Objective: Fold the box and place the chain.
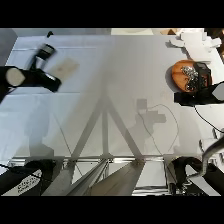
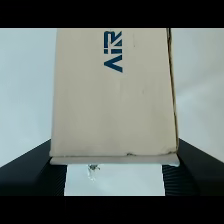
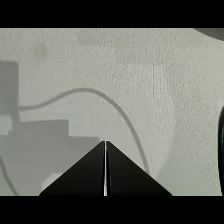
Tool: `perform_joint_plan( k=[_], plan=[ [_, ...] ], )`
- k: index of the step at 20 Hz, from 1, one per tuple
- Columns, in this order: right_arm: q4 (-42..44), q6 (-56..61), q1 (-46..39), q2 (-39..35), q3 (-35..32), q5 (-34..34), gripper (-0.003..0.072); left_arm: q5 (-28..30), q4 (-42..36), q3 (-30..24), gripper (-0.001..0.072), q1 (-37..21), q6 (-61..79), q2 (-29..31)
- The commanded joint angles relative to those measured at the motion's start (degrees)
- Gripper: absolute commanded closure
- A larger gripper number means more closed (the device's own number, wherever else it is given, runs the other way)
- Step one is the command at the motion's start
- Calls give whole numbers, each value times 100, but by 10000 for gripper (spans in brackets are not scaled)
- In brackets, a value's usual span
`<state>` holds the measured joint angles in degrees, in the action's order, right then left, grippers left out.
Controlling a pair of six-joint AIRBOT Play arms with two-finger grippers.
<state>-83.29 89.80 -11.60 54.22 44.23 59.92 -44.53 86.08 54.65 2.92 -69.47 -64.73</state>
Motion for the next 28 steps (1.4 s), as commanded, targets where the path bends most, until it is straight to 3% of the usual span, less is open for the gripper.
perform_joint_plan(
  k=[1, 4, 6, 10, 14, 18, 19, 21, 24, 28],
  plan=[
    [13, 0, -2, -4, 4, 2, 671, 1193, -470, 4, 705, -1023, -1191, 168],
    [13, 0, -2, -4, 4, 2, 671, 1558, -807, 0, 701, -1478, -968, 46],
    [13, 0, -2, -4, 4, 2, 671, 1646, -809, -26, 704, -1515, -581, -173],
    [13, 0, -2, -4, 4, 2, 671, 2481, -1106, -238, 704, -1504, -553, -890],
    [13, 0, -2, -4, 4, 2, 671, 2524, -791, -240, 688, -1504, -533, -1858],
    [13, 0, -2, -4, 4, 2, 671, 2597, -785, -240, 603, -1504, -553, -2503],
    [13, 0, -2, -4, 4, 2, 671, 2618, -787, -240, 526, -1504, -553, -2555],
    [13, 0, -2, -4, 4, 2, 671, 2638, -782, -240, 275, -1504, -540, -2566],
    [13, 0, -2, -4, 4, 2, 671, 2581, -782, -240, 72, -1504, -535, -2465],
    [13, 0, -2, -4, 4, 2, 671, 2559, -782, -240, 48, -1502, -531, -2050]
  ],
)
